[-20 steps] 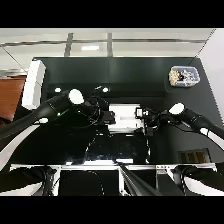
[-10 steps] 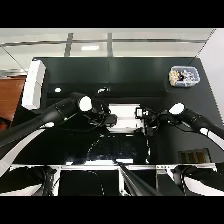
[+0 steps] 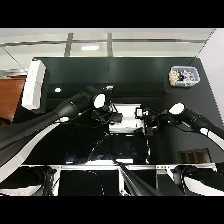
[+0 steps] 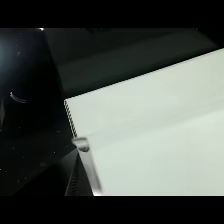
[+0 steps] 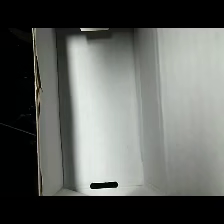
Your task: Fold the box and place the chain.
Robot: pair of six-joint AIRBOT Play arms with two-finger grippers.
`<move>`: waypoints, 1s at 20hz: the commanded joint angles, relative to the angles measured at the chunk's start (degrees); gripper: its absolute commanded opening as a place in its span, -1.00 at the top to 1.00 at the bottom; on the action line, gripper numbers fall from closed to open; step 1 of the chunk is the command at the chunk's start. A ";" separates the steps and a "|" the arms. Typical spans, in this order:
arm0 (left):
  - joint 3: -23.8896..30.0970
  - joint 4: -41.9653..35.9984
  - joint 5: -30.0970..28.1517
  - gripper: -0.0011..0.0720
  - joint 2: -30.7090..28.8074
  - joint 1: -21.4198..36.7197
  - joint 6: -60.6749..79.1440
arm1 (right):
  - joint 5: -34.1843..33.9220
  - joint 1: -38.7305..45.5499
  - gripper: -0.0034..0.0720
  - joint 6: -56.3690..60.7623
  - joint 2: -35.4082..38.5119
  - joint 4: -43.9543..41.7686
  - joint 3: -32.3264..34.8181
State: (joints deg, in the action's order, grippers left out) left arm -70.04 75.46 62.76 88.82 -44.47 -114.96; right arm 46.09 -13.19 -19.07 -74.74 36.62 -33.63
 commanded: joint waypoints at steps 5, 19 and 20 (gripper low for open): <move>-1.44 2.99 2.36 0.20 1.88 -0.66 -4.96 | -0.02 -0.04 0.38 0.02 0.02 -0.02 0.00; -4.02 7.04 5.49 0.43 5.20 -1.97 -13.07 | 0.00 -0.02 0.38 0.02 0.02 -0.02 0.00; -5.18 6.99 6.56 0.42 6.51 -2.58 -13.18 | 0.00 -0.02 0.38 0.02 0.00 -0.02 -0.02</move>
State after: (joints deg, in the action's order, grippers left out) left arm -73.23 82.50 67.33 93.19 -46.00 -127.37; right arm 46.04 -13.23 -19.05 -74.76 36.58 -33.63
